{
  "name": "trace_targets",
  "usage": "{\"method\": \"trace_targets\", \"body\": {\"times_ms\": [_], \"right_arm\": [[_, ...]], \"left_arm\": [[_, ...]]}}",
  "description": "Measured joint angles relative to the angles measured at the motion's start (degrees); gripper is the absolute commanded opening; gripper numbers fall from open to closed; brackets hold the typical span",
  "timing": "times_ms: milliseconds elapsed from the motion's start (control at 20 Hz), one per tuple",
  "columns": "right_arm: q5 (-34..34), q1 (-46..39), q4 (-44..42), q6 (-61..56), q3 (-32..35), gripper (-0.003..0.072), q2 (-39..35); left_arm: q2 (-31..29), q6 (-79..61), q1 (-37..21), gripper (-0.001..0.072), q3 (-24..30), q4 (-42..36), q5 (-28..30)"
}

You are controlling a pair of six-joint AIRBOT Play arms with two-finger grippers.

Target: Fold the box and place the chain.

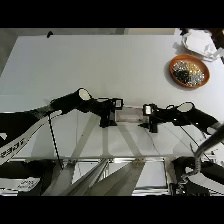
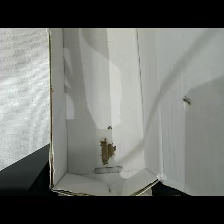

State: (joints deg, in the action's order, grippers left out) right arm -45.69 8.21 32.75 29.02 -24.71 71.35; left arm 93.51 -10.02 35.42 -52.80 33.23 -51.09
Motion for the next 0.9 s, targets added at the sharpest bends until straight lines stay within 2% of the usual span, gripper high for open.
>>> {"method": "trace_targets", "body": {"times_ms": [250,300,350,650,900], "right_arm": [[-0.1,0.0,-0.1,0.0,0.0,0.0413,0.0],[-0.1,0.0,-0.1,0.0,0.0,0.0509,0.0],[-0.2,0.0,-0.1,0.0,0.0,0.0707,0.0],[-0.9,-0.2,1.1,-1.4,0.0,0.0703,-2.1],[-1.4,-4.1,7.2,-10.7,0.0,0.0702,-8.0]], "left_arm": [[0.0,0.0,0.0,0.0339,0.0,0.0,0.0],[0.0,0.0,0.0,0.0339,0.0,0.0,-0.1],[0.0,0.0,0.0,0.0339,0.0,0.0,-0.1],[0.0,0.1,0.1,0.0339,0.1,-0.1,-0.8],[0.0,0.2,0.1,0.0339,0.1,-0.2,-0.3]]}}
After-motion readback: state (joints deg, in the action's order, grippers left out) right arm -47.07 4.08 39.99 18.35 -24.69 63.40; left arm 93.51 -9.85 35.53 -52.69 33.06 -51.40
